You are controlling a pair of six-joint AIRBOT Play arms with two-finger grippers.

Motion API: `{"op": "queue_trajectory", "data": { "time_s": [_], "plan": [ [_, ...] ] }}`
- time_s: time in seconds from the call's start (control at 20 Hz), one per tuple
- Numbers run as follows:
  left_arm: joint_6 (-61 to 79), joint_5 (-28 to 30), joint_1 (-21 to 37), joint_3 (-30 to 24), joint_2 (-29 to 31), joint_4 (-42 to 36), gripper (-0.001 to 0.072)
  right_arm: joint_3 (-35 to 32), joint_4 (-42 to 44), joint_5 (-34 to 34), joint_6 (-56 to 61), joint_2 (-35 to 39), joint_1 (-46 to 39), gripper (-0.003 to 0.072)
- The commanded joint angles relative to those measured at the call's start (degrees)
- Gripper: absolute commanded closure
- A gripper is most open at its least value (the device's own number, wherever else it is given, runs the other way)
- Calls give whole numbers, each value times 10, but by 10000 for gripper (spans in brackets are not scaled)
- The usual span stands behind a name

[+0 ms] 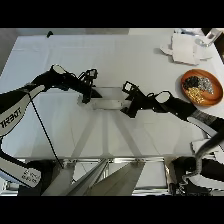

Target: Fold the box and place the chain.

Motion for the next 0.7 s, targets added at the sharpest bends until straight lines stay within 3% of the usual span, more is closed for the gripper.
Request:
{"op": "queue_trajectory", "data": {
  "time_s": [0.0, 0.25, 0.65],
  "plan": [
    [0, -1, 0, 0, 0, 0, 696, 12, -9, 21, 5, 0, -5, -7],
    [0, -1, 0, 0, 0, -1, 696, 32, -89, 26, 83, -4, -14, -7],
    [0, -1, 0, 0, 0, -1, 696, 118, -123, 132, 95, -75, -28, -7]
  ]
}}
